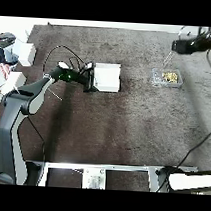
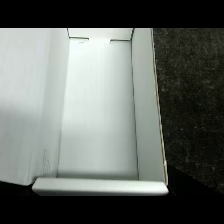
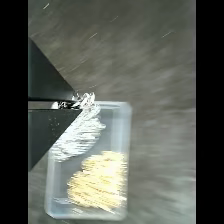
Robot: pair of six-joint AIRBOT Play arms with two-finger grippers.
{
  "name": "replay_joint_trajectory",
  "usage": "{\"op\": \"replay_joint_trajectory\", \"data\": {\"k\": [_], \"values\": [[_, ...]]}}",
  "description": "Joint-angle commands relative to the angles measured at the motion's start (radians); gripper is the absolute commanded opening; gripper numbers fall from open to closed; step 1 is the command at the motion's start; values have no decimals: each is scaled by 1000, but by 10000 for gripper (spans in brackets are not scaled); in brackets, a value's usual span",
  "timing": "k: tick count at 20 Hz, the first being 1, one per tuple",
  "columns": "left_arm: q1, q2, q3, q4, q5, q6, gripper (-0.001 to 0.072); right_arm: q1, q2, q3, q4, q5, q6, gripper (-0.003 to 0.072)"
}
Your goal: Fold the box and place the chain.
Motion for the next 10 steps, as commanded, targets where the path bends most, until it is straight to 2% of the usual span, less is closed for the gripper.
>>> {"op": "replay_joint_trajectory", "data": {"k": [1, 6, 8, 10], "values": [[0, 0, 0, 0, 0, 0, 538, 58, 159, 1, -55, -153, -17, 11], [0, 0, 0, 0, 0, 0, 537, 178, 310, 1, -65, -405, -60, 11], [0, 0, 0, 0, 0, 0, 537, 238, 334, 1, -65, -455, -96, 11], [0, 0, 0, 0, 0, 0, 537, 299, 339, 1, -65, -457, -113, 11]]}}
